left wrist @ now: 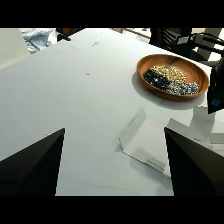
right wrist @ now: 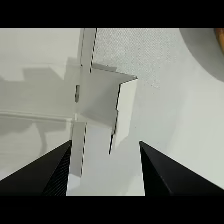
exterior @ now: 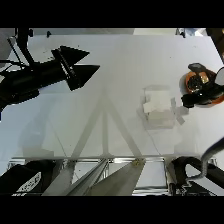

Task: Fold the box and place the chain.

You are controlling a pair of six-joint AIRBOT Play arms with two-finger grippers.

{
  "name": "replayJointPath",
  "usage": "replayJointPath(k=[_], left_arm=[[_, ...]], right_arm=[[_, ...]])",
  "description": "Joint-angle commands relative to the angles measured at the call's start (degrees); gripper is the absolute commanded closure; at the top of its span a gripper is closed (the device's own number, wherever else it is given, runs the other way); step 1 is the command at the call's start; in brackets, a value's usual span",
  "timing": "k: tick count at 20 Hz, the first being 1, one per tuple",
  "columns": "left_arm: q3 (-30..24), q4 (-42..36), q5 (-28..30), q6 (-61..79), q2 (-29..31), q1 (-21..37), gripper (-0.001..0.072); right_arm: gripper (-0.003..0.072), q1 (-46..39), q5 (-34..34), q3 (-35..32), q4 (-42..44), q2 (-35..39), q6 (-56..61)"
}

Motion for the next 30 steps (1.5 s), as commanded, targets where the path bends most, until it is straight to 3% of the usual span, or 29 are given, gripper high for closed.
replayJointPath(k=[1,4,9,10,12,18,22,27,30], left_arm=[[0.0,0.0,0.0,0.0,0.0,0.0,0.0012],[0.0,0.0,0.0,0.0,0.0,0.0,0.0012],[0.0,0.0,0.0,0.0,0.0,0.0,0.0012],[0.0,0.0,0.0,0.0,0.0,0.0,0.0012],[0.0,0.0,0.0,0.0,0.0,0.0,0.0012],[0.0,0.0,0.0,0.0,0.0,0.0,0.0012],[0.0,0.0,0.0,0.0,0.0,0.0,0.0012],[0.0,0.0,0.0,0.0,0.0,0.0,0.0012],[0.0,0.0,0.0,0.0,0.0,0.0,0.0012]], right_arm=[[0.0203,0.0,0.7,0.1,-2.1,-4.5,-0.1],[0.0211,0.0,-1.6,0.1,-3.1,-7.9,0.4],[0.0456,0.0,-3.0,0.1,-3.6,-11.4,0.3],[0.0551,0.0,-3.7,0.1,-3.5,-11.6,0.3],[0.0656,0.0,-3.9,0.1,-3.4,-11.6,-1.9],[0.0674,0.0,-3.5,0.1,1.8,-11.6,-6.3],[0.0674,0.0,-5.6,0.1,18.2,-11.6,-15.2],[0.0674,0.0,-15.9,0.1,41.5,-11.6,-25.4],[0.0674,0.0,-20.5,0.0,50.2,-12.3,-31.0]])
